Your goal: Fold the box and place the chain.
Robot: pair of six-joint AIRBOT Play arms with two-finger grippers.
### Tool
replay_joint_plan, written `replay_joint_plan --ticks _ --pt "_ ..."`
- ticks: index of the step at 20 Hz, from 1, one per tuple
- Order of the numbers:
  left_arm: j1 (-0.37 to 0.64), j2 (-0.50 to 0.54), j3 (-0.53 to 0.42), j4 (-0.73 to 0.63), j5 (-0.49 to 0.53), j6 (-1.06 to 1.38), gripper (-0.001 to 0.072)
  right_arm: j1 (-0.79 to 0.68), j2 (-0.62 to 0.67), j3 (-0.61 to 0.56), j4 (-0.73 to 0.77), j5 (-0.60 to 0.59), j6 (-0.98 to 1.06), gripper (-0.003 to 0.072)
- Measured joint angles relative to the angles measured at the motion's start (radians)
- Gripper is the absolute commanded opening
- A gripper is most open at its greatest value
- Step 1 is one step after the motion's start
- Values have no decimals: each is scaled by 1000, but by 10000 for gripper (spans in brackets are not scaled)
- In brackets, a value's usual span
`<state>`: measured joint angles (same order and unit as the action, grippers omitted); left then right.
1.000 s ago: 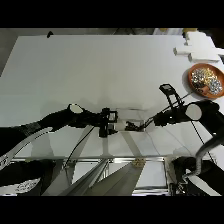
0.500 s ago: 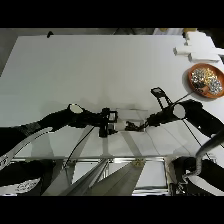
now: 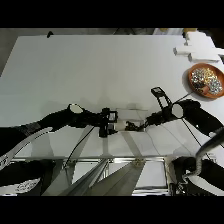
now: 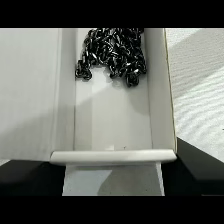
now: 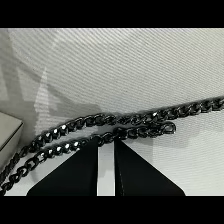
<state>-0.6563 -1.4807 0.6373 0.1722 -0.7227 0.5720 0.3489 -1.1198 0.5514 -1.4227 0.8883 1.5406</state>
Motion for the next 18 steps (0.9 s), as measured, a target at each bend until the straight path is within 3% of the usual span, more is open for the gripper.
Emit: replay_joint_plan --ticks 8,14,18 --pt "0 0 0 0 0 0 134 0 35 -3 0 95 3 14" --pt "0 0 0 0 0 0 134 1 261 -2 14 152 -10 14" --pt "0 0 0 0 0 0 134 1 445 0 128 196 -50 15"
